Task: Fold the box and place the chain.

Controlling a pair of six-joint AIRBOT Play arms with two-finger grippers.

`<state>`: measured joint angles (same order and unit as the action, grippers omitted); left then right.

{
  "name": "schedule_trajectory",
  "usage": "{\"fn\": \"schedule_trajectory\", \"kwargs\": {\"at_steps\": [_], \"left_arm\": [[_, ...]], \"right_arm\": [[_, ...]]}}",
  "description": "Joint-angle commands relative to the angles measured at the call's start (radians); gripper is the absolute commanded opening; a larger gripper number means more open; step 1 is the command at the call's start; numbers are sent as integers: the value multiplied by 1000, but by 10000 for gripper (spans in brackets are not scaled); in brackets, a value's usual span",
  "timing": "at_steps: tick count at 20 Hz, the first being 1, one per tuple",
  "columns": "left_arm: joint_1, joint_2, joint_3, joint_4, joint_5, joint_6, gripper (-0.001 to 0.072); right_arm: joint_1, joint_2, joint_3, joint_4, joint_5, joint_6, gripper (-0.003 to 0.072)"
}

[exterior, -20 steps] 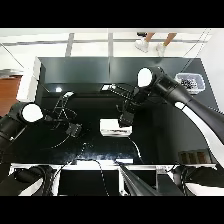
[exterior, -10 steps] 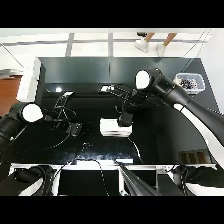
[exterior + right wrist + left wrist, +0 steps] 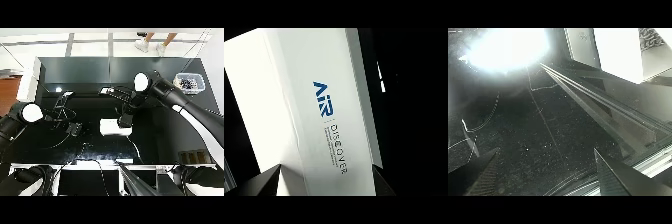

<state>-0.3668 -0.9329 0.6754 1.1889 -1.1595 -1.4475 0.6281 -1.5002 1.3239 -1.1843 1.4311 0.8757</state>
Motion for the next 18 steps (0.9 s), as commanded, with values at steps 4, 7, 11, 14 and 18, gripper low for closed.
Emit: {"fn": "schedule_trajectory", "kwargs": {"at_steps": [4,7,11,14,18], "left_arm": [[1,1,0,0,0,0,699],[1,1,0,0,0,0,698],[1,1,0,1,0,0,699],[1,1,0,4,0,1,699],[1,1,0,4,0,0,699]], "right_arm": [[17,0,-3,-37,-11,23,519],[19,0,-3,-44,-11,23,408],[19,2,-3,-44,-11,23,499],[19,25,-3,-40,-3,22,704],[48,45,-9,-79,11,24,703]]}}
